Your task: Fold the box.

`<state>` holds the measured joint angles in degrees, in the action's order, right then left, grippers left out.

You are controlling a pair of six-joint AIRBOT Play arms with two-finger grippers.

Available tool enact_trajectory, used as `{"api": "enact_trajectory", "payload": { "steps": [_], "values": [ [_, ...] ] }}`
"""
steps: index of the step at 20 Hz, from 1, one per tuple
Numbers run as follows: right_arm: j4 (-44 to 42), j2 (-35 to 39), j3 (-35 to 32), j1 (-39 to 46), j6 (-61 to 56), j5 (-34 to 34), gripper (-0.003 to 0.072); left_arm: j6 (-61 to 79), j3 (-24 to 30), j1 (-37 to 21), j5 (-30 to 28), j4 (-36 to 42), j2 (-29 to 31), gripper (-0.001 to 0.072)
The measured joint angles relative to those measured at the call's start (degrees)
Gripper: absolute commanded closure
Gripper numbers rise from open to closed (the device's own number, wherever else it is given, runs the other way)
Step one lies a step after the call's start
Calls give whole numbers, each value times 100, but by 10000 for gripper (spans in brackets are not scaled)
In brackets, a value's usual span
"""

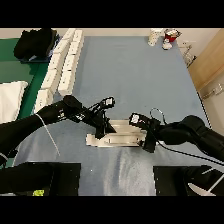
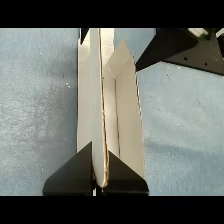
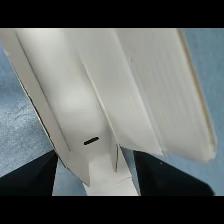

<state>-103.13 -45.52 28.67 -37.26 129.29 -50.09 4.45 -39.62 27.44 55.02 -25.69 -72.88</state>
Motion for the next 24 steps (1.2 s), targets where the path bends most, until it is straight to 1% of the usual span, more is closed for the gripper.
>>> {"api": "enact_trajectory", "payload": {
  "steps": [3,5,9,12,17,24],
  "values": [
    [-999,-243,-44,632,1423,-55,-34,0,0,0,0,0,0,697],
    [-1473,-446,-57,863,2140,-87,-34,0,0,0,2,-2,0,697],
    [-1923,-728,-68,1060,2935,-208,-34,0,-2,0,4,-2,0,698],
    [-2046,-802,-68,1161,3123,-282,-34,0,0,0,4,-2,0,698],
    [-1998,-837,-68,1213,2951,-570,-32,-2,0,0,11,-2,0,697],
    [-1932,-839,-66,1226,2865,-688,-32,0,0,0,11,-4,0,698]
  ]
}}
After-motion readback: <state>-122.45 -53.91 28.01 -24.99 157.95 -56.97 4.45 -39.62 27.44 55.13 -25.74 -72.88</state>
